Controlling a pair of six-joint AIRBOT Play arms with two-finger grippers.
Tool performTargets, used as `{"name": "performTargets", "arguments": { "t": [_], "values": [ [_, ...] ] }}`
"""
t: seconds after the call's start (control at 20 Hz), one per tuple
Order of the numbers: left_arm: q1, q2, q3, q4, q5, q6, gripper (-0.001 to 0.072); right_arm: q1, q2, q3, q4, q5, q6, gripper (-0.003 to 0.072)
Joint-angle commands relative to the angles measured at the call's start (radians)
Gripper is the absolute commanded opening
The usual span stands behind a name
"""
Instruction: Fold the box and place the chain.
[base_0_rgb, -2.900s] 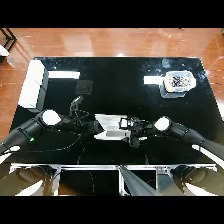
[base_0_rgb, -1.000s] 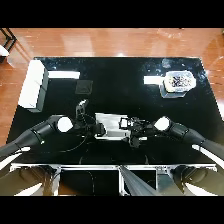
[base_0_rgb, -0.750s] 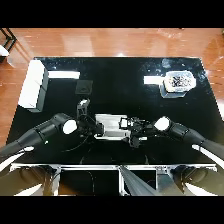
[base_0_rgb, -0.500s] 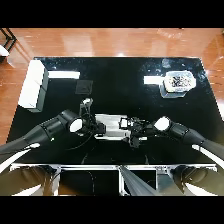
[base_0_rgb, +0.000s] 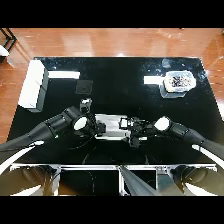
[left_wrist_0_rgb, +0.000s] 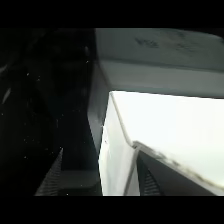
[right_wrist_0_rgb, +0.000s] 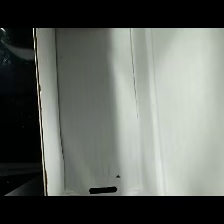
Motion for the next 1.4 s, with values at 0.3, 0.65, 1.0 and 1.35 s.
{"name": "performTargets", "arguments": {
  "t": [0.3, 0.65, 1.0, 1.35],
  "values": [
    [-0.044, -0.079, 0.082, 0.031, -0.054, -0.021, 0.0452, 0.001, 0.0, -0.001, -0.001, 0.001, 0.0, 0.0347],
    [-0.045, -0.079, 0.086, 0.047, -0.053, -0.018, 0.0296, 0.001, 0.0, -0.001, -0.001, 0.001, 0.0, 0.0347],
    [-0.045, -0.082, 0.086, 0.069, -0.039, -0.015, 0.0296, 0.001, 0.0, -0.001, -0.001, 0.001, 0.0, 0.0346],
    [-0.066, -0.117, 0.086, 0.068, -0.039, -0.011, 0.0296, 0.001, 0.0, -0.001, -0.001, 0.001, 0.0, 0.0346]
  ]
}}
